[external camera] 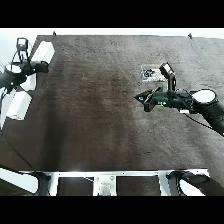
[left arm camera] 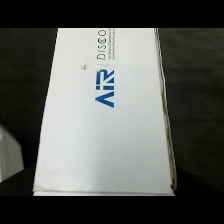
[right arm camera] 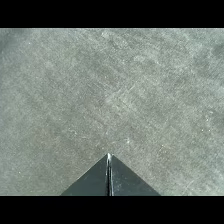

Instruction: Fold the box and place the chain.

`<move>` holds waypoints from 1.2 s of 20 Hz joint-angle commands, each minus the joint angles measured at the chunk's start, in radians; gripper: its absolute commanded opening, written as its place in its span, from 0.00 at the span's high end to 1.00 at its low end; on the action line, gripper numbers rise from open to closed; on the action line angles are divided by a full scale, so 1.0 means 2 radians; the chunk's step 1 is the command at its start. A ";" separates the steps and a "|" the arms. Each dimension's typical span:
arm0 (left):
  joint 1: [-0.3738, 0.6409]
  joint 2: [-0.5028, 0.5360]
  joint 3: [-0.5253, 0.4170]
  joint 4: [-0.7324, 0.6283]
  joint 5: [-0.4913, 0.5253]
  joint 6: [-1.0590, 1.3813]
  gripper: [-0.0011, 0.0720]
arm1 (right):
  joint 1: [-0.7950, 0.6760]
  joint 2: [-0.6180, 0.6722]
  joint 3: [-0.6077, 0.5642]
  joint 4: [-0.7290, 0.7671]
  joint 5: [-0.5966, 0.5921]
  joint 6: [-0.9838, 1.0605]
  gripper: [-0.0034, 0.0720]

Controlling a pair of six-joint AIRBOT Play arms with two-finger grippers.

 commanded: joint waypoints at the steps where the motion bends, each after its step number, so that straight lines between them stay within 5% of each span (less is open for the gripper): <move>1: 0.003 0.001 -0.045 0.004 0.065 -0.011 0.96 | 0.000 0.000 -0.012 0.014 -0.001 0.001 0.94; 16: 0.002 -0.058 -0.045 -0.034 0.030 -0.012 0.95 | 0.000 0.000 -0.023 0.036 -0.008 0.000 0.94; 17: 0.000 -0.059 -0.045 -0.038 0.031 -0.010 0.73 | 0.000 0.000 -0.023 0.036 -0.008 0.000 0.94; 18: 0.000 -0.059 -0.045 -0.038 0.032 -0.011 0.13 | 0.000 0.000 -0.023 0.036 -0.010 0.000 0.94; 19: 0.000 -0.059 -0.045 -0.038 0.042 -0.011 0.00 | 0.000 0.000 -0.023 0.036 -0.012 0.001 0.94; 24: 0.000 -0.054 -0.044 -0.038 0.034 -0.011 0.00 | 0.000 0.000 -0.023 0.039 -0.021 0.001 0.94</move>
